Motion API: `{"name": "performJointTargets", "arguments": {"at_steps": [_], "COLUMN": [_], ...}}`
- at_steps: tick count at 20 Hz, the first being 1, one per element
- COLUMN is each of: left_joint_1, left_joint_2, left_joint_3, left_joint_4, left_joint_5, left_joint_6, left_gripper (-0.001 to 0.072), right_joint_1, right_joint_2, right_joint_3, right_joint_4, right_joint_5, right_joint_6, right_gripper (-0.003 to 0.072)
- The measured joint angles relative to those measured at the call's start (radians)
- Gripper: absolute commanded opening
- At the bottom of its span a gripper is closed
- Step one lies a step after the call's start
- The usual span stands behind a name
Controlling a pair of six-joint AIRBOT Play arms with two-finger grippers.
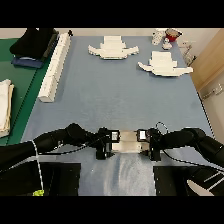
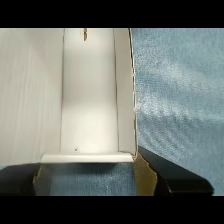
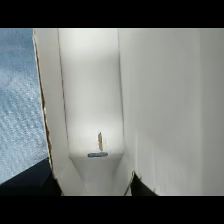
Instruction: Fold the box.
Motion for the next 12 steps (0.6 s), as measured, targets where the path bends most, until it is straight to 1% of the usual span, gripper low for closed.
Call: {"name": "performJointTargets", "arguments": {"at_steps": [2, 3, 4, 5, 12], "left_joint_1": [-0.005, -0.006, -0.007, -0.008, -0.009], "left_joint_2": [0.000, 0.000, 0.000, 0.000, 0.000], "left_joint_3": [0.000, 0.000, 0.000, 0.001, 0.001], "left_joint_4": [-0.005, -0.007, -0.009, -0.009, -0.010], "left_joint_5": [0.006, 0.008, 0.010, 0.015, 0.016], "left_joint_6": [0.000, 0.000, 0.000, 0.000, -0.001], "left_gripper": [0.0689, 0.0669, 0.0500, 0.0410, 0.0413], "right_joint_1": [0.000, 0.000, 0.000, 0.000, 0.000], "right_joint_2": [0.000, 0.000, 0.000, 0.000, 0.000], "right_joint_3": [0.000, 0.000, 0.000, 0.000, 0.000], "right_joint_4": [0.000, 0.000, 0.000, 0.000, 0.000], "right_joint_5": [0.000, 0.000, 0.000, 0.001, 0.001], "right_joint_6": [0.000, 0.000, 0.000, 0.000, 0.000], "right_gripper": [0.0487, 0.0487, 0.0487, 0.0487, 0.0487]}}
